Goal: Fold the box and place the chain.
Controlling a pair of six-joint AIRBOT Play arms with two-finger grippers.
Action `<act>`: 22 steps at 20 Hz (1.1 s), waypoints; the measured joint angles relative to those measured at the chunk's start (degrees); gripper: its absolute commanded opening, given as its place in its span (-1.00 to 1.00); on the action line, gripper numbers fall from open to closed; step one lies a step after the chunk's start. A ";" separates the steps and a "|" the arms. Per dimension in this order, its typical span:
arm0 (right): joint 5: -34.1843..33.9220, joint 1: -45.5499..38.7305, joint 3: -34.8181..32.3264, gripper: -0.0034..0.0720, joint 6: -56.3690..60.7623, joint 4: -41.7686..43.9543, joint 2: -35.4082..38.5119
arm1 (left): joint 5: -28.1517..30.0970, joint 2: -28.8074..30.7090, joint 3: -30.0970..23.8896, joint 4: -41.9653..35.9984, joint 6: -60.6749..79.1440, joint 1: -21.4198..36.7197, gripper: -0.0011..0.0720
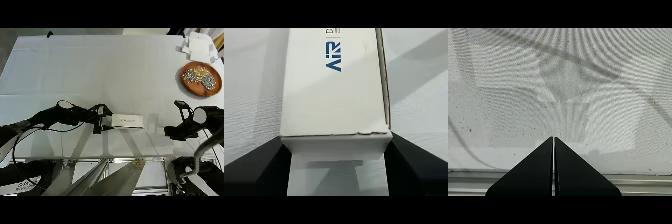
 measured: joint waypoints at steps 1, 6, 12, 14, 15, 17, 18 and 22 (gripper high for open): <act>0.00 0.00 0.00 -0.87 0.00 0.00 0.00 | 0.02 1.25 0.02 0.00 -1.40 0.66 -0.95; 0.00 0.00 0.00 -0.87 0.00 0.00 0.00 | 3.19 10.19 0.00 3.13 -16.11 8.02 -0.95; 0.00 0.00 0.00 -0.87 0.00 0.02 0.00 | 4.28 23.91 0.00 19.26 -38.16 23.17 -0.95; 0.00 0.00 0.00 -0.87 0.00 0.00 0.00 | 3.30 27.71 0.00 28.26 -47.74 28.96 -0.95; 0.00 0.00 0.00 -0.87 0.00 0.00 0.00 | 2.49 29.33 0.00 32.81 -52.85 31.98 -0.95; 0.00 0.00 0.00 -0.87 0.00 0.00 0.00 | 0.52 31.58 0.00 40.76 -61.64 37.46 -0.96; -0.02 0.00 0.00 -0.87 0.00 0.00 0.00 | -1.05 32.37 -0.02 44.72 -65.66 40.26 -0.96; -0.02 0.00 0.00 -0.87 0.00 0.02 0.00 | -4.61 33.64 -0.15 57.11 -79.60 48.28 -0.96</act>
